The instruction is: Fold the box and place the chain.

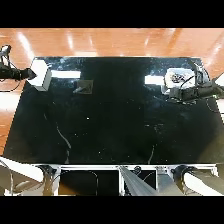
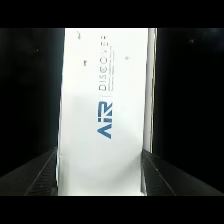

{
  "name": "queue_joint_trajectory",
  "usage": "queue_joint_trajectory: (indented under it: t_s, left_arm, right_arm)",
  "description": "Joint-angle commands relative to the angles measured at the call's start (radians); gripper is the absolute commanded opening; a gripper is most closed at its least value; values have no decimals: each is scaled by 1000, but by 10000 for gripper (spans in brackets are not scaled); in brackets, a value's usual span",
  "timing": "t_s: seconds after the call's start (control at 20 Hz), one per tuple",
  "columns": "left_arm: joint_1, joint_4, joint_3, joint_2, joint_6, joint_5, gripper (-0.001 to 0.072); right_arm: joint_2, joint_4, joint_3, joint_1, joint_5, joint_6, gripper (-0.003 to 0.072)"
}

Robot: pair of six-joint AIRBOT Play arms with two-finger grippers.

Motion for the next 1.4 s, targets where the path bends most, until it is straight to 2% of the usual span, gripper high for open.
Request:
queue_joint_trajectory:
  t_s: [0.0, 0.15, 0.25, 0.3, 0.35, 0.4, 0.55, 0.6, 0.7, 0.75, 0.8, 0.9, 1.0, 1.05, 1.15, 1.2, 1.35]
  left_arm:
    - [-1, 58, 87, -5, -58, 72, 636]
    - [-1, 94, 224, 7, -215, 132, 634]
    - [-10, 15, 309, 28, -400, 182, 620]
    - [-26, -27, 344, 39, -524, 224, 554]
    - [-63, -51, 371, 55, -569, 289, 466]
    - [-114, -47, 376, 80, -569, 350, 438]
    - [-338, 3, 335, 187, -546, 488, 430]
    - [-415, 11, 306, 226, -534, 518, 431]
    - [-576, 76, 204, 325, -512, 537, 432]
    - [-655, 158, 121, 387, -516, 531, 431]
    - [-718, 248, 22, 454, -552, 509, 431]
    - [-814, 404, -252, 624, -663, 409, 431]
    - [-852, 440, -546, 813, -745, 324, 431]
    - [-852, 443, -645, 890, -746, 313, 431]
    - [-831, 482, -768, 1034, -802, 317, 431]
    - [-815, 499, -801, 1096, -829, 308, 432]
    - [-762, 507, -827, 1202, -845, 271, 431]
  right_arm:
    - [1, 0, 0, 0, 34, 0, 37]
    - [1, 0, 2, 0, 36, -1, 37]
    - [1, -3, 37, 12, 7, 0, 37]
    - [0, -18, 79, 40, -7, 0, 37]
    - [0, -69, 139, 89, -31, 0, 37]
    - [0, -147, 204, 147, -48, 5, 37]
    - [0, -475, 392, 285, -39, 143, 37]
    - [1, -510, 427, 290, 8, 166, 37]
    - [4, -511, 445, 269, 153, 170, 37]
    - [5, -504, 432, 246, 224, 170, 37]
    - [19, -495, 394, 220, 243, 169, 37]
    - [75, -489, 268, 175, 197, 198, 37]
    - [160, -464, 103, 151, 164, 227, 37]
    - [209, -466, 35, 151, 176, 227, 37]
    - [308, -501, -46, 137, 166, 267, 37]
    - [348, -521, -63, 119, 154, 293, 37]
    - [396, -523, -90, 38, 119, 307, 37]
